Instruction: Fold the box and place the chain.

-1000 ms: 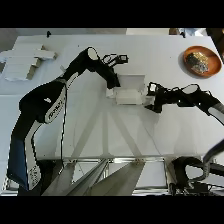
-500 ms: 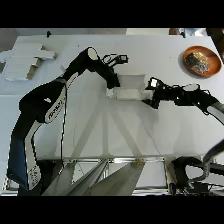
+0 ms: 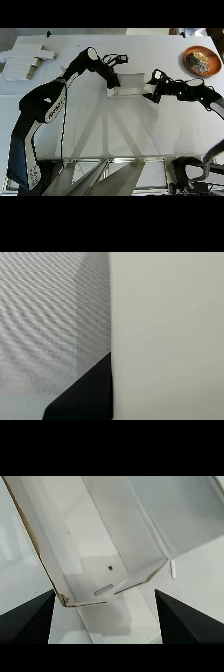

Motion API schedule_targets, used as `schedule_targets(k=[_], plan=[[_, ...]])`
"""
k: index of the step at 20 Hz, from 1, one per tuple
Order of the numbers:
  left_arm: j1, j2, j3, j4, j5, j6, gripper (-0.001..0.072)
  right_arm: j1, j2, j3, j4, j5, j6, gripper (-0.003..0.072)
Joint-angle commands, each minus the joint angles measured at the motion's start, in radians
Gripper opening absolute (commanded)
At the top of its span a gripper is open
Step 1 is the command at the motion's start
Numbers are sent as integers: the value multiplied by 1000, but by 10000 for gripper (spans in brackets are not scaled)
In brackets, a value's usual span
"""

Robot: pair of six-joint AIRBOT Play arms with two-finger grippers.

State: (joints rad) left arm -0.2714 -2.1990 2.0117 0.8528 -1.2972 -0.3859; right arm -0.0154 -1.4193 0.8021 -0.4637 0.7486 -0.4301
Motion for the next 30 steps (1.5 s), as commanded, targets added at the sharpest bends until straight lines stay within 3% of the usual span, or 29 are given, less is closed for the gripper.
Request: schedule_targets(k=[1, 6, 11, 22, 30], plan=[[0, 0, 0, 0, -1, 1, 17, -19, -22, 36, -16, 47, 33, 685], [0, 0, 0, 0, -1, 1, 17, -19, -116, 130, -36, 158, 38, 685], [0, 0, 0, 0, -1, 1, 17, -19, -183, 219, -47, 163, 48, 685], [0, 0, 0, 0, -1, 1, 17, -38, -266, 293, -93, 272, 28, 685], [0, 0, 0, 0, -1, 1, 17, -35, -305, 310, -46, 262, -44, 685]])
